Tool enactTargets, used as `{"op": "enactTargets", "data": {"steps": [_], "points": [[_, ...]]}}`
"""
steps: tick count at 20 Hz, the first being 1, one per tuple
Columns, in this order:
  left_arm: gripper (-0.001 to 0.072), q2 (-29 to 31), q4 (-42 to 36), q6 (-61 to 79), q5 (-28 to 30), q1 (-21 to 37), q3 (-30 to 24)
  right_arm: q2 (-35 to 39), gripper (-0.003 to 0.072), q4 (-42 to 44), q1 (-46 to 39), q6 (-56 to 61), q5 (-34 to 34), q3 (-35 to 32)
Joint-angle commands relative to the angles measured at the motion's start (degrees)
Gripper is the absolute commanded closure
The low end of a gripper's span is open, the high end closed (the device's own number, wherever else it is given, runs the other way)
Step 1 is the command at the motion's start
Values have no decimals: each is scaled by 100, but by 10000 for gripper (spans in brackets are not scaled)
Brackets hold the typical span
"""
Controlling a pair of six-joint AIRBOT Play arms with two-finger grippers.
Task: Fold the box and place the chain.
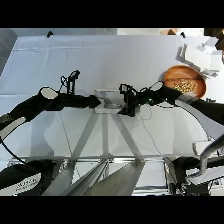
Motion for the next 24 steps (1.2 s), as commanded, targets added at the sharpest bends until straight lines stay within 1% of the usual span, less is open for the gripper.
{"op": "enactTargets", "data": {"steps": [1,4,7,9,13,16,20,24], "points": [[192,0,-48,9,140,-173,2,4,191,2,2,2,2,4],[192,0,175,4,422,-376,4,4,191,2,2,2,0,4],[194,-2,846,-127,623,-511,13,4,191,2,2,2,2,4],[194,-2,1156,-516,817,-588,13,4,191,2,2,2,0,4],[196,-2,1403,-706,1075,-750,15,4,191,2,2,2,2,4],[206,-2,1598,-710,1097,-796,55,4,191,2,2,2,2,4],[212,0,1611,-881,1095,-796,57,4,191,2,2,2,2,4],[207,-2,1733,-1176,914,-796,170,4,191,2,2,2,2,4]]}}
